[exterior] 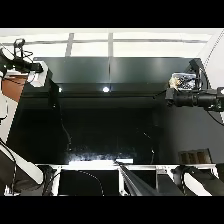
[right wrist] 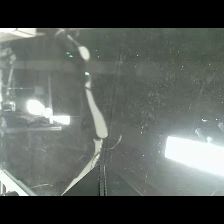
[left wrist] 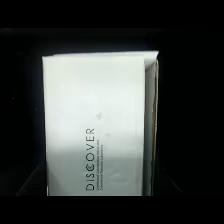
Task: Fold the box and place the chain.
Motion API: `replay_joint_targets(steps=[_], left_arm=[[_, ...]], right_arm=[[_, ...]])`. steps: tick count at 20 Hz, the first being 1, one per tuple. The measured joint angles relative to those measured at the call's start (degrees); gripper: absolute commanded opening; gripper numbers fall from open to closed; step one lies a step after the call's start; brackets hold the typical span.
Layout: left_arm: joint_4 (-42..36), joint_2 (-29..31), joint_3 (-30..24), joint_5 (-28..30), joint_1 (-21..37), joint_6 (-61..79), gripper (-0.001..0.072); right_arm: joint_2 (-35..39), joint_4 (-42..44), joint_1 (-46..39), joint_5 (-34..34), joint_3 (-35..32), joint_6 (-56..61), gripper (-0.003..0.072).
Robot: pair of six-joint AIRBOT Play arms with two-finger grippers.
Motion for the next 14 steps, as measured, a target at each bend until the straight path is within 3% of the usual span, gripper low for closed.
replay_joint_targets(steps=[4,5,6,7,11,14], left_arm=[[1.7,3.7,7.0,-7.4,-0.9,-1.0,0.0686],[1.8,6.3,6.7,-8.7,-1.0,-1.9,0.0508],[1.7,9.3,5.8,-9.3,-1.1,-3.3,0.0198],[1.0,13.0,4.3,-9.7,-1.2,-4.7,0.003],[-4.7,26.9,-2.3,-15.2,-2.6,-9.1,0.0027],[-6.0,38.8,-12.4,-16.3,-7.0,-10.9,0.0028]], right_arm=[[0.0,0.1,0.0,0.2,0.2,-0.2,0.0044],[0.0,0.2,-0.1,0.2,0.5,-0.7,0.0043],[0.0,0.1,-0.2,0.2,1.2,-1.4,0.0044],[0.0,0.1,-0.6,0.2,2.1,-2.1,0.0044],[0.6,-2.7,-3.8,2.0,9.4,-3.4,0.0043],[4.9,-11.3,-5.4,3.9,13.0,-2.4,0.0043]])
